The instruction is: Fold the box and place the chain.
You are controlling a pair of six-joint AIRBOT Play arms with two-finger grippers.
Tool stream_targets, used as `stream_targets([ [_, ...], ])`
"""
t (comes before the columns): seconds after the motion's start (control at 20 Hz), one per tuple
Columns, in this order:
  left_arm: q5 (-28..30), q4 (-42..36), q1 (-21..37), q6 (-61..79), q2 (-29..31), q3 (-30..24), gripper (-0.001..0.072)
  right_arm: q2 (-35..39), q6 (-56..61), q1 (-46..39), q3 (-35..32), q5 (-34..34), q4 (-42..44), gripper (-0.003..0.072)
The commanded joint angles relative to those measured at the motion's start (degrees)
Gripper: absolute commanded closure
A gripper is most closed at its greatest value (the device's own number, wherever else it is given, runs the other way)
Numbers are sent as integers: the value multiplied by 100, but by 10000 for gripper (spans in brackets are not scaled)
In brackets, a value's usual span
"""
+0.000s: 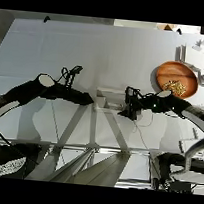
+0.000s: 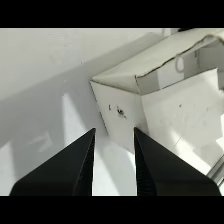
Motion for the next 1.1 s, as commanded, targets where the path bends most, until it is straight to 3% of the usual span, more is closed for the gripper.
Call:
stream_targets([
  [0.0, -24, -63, 122, 15, 83, 2, 433, 0, 0, -2, 7, 0, 2, 168],
  [0.35, -105, -361, 72, 83, 79, 2, 411, 0, 0, -2, 7, 2, 2, 168],
  [0.55, 101, -352, -258, 83, 74, 2, 410, 0, 0, -2, 7, 0, 2, 168],
  [0.6, 258, -337, -354, 83, 74, 2, 351, 0, 0, -2, 7, 2, 2, 168],
  [0.7, 557, -334, -498, 81, 72, 2, 164, 0, 0, -2, 7, 2, 2, 168],
  [0.75, 723, -306, -568, 83, 68, 2, 131, 0, 0, -2, 7, 0, 2, 168],
  [1.05, 1331, -210, -977, 79, 68, 2, 151, 0, 0, -2, 7, 0, 2, 168],
])
